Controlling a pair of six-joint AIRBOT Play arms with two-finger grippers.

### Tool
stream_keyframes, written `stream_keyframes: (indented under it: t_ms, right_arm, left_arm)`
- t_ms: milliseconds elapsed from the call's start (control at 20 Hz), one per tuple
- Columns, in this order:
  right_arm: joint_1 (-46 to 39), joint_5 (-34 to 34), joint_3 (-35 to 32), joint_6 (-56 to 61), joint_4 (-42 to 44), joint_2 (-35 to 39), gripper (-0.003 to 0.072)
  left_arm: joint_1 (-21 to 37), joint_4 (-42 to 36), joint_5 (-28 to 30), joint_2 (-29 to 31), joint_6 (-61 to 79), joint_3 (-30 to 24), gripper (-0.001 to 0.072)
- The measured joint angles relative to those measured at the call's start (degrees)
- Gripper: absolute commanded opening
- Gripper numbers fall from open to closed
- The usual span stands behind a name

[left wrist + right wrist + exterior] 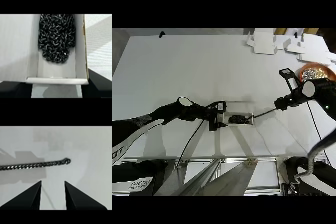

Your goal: Fold the box and place the chain.

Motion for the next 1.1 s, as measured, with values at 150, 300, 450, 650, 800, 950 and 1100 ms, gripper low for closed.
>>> stream_keyframes:
  t_ms: [150, 300, 450, 650, 800, 950, 1100]
  right_arm:
    - [-1.55, -2.12, -0.57, 1.84, -0.15, -2.69, 0.0322]
    - [-2.19, -4.24, -0.76, 2.71, -0.07, -4.68, 0.0322]
    - [-2.40, -5.62, -0.85, 3.28, -0.07, -6.49, 0.0321]
    - [-2.49, -6.62, -0.85, 3.61, 0.02, -8.31, 0.0274]
    - [-2.49, -7.30, -0.85, 4.26, 0.04, -8.87, 0.0273]
    - [-2.49, -7.54, -0.85, 5.29, 0.04, -9.46, 0.0262]
    - [-2.49, -6.99, -0.85, 5.99, 0.04, -10.25, 0.0226]
  left_arm:
    - [0.00, 0.00, 0.00, 0.00, 0.02, 0.00, 0.0319]
    - [0.00, 0.00, 0.00, 0.02, 0.00, 0.00, 0.0319]
    - [0.00, 0.00, 0.00, 0.02, 0.00, 0.00, 0.0319]
    - [0.00, -0.02, 0.00, 0.02, 0.00, 0.00, 0.0319]
    - [0.00, 0.00, 0.00, 0.02, 0.00, 0.00, 0.0319]
    - [0.00, -0.02, 0.00, 0.02, 0.02, 0.00, 0.0319]
    - [0.00, 0.00, 0.00, 0.02, 0.02, 0.00, 0.0319]
